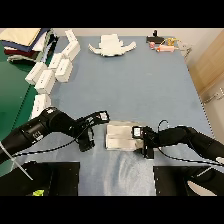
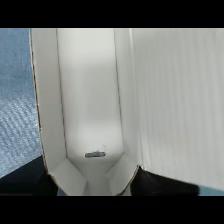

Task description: Fold the box.

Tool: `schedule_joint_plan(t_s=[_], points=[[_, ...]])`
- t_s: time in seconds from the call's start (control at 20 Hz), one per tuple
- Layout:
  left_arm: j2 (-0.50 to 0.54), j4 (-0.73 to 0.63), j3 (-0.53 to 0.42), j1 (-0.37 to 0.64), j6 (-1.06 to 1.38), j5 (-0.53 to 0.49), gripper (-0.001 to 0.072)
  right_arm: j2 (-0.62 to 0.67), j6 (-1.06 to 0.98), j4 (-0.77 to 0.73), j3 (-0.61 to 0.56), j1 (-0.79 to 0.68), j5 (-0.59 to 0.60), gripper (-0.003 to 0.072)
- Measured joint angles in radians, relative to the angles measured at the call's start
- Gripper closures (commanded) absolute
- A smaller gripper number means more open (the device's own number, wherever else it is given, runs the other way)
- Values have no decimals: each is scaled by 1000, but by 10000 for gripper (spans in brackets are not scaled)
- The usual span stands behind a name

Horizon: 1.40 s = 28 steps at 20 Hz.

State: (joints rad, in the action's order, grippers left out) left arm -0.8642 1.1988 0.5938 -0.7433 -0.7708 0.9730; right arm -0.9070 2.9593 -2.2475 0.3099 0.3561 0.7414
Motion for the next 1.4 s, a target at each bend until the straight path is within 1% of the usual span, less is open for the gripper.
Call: schedule_joint_plan(t_s=[0.15,0.3,0.55,0.7,0.95,1.1,1.4], points=[[-37,-13,-16,3,129,-48,4,0,0,0,0,0,0,187],[-55,-69,-40,21,300,-91,4,0,0,0,0,0,0,186],[-68,-246,-109,33,587,-170,3,0,0,0,0,0,0,186],[-82,-367,-139,35,700,-223,3,0,0,0,0,0,0,186],[-113,-529,-155,34,806,-288,3,0,0,0,0,0,0,186],[-121,-572,-158,32,833,-302,4,0,0,0,0,0,0,186],[-148,-600,-158,32,854,-310,4,0,0,0,0,0,0,186]])
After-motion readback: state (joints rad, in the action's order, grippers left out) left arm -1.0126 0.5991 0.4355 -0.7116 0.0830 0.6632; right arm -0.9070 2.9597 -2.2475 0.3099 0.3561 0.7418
